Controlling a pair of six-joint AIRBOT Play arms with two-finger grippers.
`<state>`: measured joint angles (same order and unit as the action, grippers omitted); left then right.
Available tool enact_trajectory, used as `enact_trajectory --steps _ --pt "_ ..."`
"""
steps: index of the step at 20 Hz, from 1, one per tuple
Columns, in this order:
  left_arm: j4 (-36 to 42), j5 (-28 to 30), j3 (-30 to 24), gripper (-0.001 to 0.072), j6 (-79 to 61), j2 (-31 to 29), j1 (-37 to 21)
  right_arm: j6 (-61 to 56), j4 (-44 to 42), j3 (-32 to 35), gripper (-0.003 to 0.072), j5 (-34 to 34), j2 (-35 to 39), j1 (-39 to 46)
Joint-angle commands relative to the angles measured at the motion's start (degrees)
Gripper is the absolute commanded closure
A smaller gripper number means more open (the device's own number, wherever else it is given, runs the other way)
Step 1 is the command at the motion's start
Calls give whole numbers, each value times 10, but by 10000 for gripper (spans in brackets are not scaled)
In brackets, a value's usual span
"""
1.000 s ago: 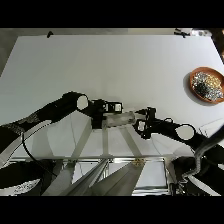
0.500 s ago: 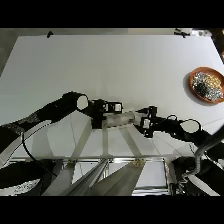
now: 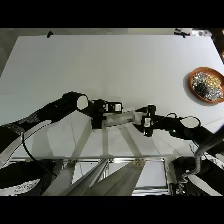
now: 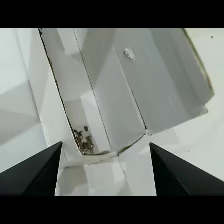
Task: Fold the box and place the chain.
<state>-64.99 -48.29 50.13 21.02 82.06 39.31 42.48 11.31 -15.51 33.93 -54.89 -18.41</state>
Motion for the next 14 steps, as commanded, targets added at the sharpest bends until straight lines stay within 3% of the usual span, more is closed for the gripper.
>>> enact_trajectory --steps 1,14 --pt "0 0 0 698 0 0 0 16 -12 -23 103 45 -35 17" --pt "0 0 0 698 0 0 0 56 -28 -35 138 75 -80 41"
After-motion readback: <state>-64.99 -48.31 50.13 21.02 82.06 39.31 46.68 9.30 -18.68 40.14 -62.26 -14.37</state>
